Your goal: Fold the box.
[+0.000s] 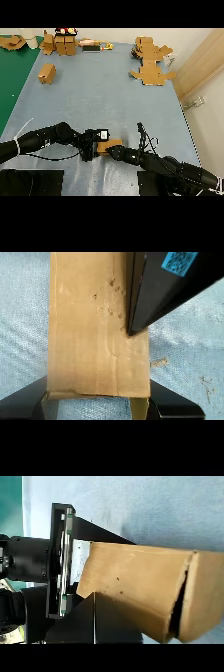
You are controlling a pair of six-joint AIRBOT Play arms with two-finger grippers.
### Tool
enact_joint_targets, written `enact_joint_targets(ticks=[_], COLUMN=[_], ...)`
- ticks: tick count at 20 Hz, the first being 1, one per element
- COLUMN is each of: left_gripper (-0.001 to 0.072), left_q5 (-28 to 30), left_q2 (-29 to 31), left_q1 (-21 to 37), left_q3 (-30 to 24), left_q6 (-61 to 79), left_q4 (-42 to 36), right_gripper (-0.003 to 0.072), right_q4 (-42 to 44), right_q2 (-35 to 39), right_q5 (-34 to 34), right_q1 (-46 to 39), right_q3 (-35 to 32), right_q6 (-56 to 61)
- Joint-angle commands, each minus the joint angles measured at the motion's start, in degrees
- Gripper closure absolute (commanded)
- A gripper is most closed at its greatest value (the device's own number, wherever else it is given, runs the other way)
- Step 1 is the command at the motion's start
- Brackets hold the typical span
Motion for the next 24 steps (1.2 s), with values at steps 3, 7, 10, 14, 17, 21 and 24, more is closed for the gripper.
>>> enact_joint_targets(ticks=[3, 7, 10, 14, 17, 21, 24], left_gripper=[0.0364, 0.0364, 0.0364, 0.0364, 0.0364, 0.0364, 0.0364], left_q5=[0.02, 0.02, 0.0, 0.02, 0.0, 0.0, 0.0], left_q2=[-0.02, -0.02, -0.02, -0.02, -0.02, -0.02, -0.02], left_q1=[0.02, 0.02, 0.02, 0.02, 0.02, 0.02, 0.02], left_q3=[0.0, 0.0, 0.0, 0.0, 0.0, 0.0, 0.0], left_q6=[0.0, 0.0, 0.0, 0.0, 0.0, 0.0, 0.0], left_q4=[0.0, 0.0, 0.0, 0.0, 0.0, 0.0, 0.0], right_gripper=[0.0686, 0.0687, 0.0686, 0.0686, 0.0686, 0.0685, 0.0685], right_q4=[-0.2, -0.22, -0.22, -0.33, -0.26, -0.52, -2.14], right_q2=[-0.07, -0.07, -0.09, -0.37, -0.76, 4.37, 9.88], right_q5=[-0.42, -0.35, -0.15, 0.0, 0.92, 1.79, 2.16], right_q1=[0.09, 0.09, 0.09, 0.04, 0.09, 0.09, 0.0], right_q3=[-2.01, -3.17, -3.34, -3.34, -3.17, -2.23, -1.95], right_q6=[0.04, 0.04, 0.04, 0.04, 0.04, 0.02, 0.04])
